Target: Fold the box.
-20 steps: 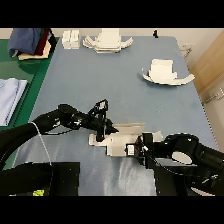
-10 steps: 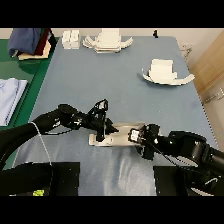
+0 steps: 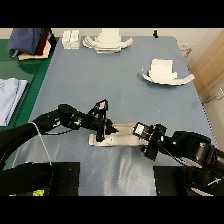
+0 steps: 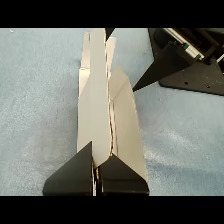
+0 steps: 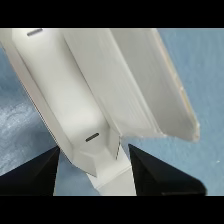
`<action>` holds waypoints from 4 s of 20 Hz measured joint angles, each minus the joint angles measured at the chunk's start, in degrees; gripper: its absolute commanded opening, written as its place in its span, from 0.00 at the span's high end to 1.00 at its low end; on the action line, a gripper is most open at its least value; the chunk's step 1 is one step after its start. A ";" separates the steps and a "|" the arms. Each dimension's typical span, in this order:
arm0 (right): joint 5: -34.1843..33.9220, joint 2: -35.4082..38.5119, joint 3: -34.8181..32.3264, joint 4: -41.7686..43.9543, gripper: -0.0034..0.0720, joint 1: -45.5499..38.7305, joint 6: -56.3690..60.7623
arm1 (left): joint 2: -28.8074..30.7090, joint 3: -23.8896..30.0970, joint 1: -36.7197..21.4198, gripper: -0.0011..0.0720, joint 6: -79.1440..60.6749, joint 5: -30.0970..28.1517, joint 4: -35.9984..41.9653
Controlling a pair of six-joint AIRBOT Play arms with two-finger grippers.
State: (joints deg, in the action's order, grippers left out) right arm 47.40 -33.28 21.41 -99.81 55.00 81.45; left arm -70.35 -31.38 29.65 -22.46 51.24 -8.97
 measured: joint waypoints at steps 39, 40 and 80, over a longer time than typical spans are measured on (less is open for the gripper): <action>3.87 -8.11 -0.09 48.33 0.00 -34.73 -67.67 | 0.00 0.00 0.00 0.97 -0.02 -0.07 0.02; 4.07 -9.53 -0.09 50.23 0.00 -35.58 -70.18 | 0.00 0.00 0.00 0.96 -0.02 -0.07 0.02; 0.52 -23.17 -0.13 56.13 0.20 -37.03 -94.40 | 0.00 0.00 0.00 0.97 -0.02 -0.07 0.02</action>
State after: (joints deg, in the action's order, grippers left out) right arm 47.92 -56.45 21.28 -43.68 17.98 -12.95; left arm -70.35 -31.38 29.65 -22.48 51.18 -8.95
